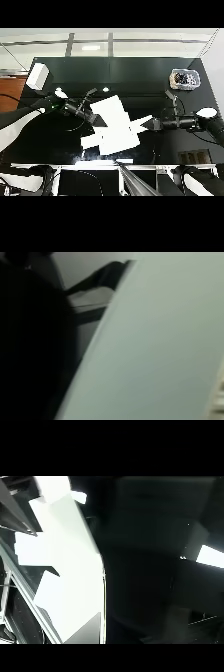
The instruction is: Fold the box and place the chain.
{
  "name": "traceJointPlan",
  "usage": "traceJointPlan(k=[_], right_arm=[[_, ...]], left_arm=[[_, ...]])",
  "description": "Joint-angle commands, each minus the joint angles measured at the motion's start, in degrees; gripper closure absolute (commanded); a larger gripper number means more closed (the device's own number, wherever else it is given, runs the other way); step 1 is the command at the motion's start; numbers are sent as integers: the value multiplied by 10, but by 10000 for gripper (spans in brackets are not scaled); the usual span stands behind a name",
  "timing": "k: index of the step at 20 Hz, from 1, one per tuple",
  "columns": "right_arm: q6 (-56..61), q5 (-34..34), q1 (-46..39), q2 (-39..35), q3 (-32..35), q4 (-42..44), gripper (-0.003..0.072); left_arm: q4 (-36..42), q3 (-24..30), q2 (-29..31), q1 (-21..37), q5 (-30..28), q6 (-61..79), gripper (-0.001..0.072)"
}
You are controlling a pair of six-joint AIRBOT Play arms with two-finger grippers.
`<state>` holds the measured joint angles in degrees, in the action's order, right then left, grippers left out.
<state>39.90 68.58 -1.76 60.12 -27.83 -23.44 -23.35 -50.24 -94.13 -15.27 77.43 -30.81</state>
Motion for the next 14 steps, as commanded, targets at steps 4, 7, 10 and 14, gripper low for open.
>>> traceJointPlan(k=[4,7,10,14], right_arm=[[2,0,1,0,0,-7,671],[2,-3,1,0,0,-19,491],[4,9,-10,0,-21,-67,47],[-3,89,-32,-2,-142,-191,47]], left_arm=[[-42,-3,-9,24,26,88,568],[-52,-10,-9,38,30,106,679],[-52,-31,-8,34,32,127,681],[-124,-75,13,-8,31,151,684]])
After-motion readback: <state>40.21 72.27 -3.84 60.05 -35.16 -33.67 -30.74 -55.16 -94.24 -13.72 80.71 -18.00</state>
